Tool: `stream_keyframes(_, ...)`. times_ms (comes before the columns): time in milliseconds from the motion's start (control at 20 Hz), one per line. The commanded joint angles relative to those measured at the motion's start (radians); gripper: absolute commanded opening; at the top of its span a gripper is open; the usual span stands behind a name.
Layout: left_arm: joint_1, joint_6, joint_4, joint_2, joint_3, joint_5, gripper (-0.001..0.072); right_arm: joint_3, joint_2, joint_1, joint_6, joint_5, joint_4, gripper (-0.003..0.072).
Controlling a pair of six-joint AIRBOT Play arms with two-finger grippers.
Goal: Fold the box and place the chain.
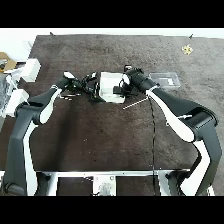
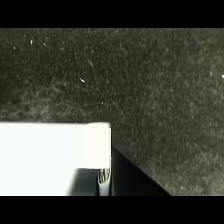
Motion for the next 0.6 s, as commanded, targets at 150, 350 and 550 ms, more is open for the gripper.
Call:
stream_keyframes(150,-0.001,0.002,0.004,0.0,0.0,-0.012,0.0408,0.001,0.001,-0.023,-0.086,0.001,0.076,0.0385)
stream_keyframes(350,-0.001,0.002,0.004,0.0,0.0,-0.013,0.0408,0.001,0.011,-0.024,-0.132,0.048,0.077,0.0387)
stream_keyframes(550,-0.001,0.002,0.004,0.0,0.0,-0.013,0.0408,0.001,0.053,-0.026,-0.176,0.048,0.079,0.0388)
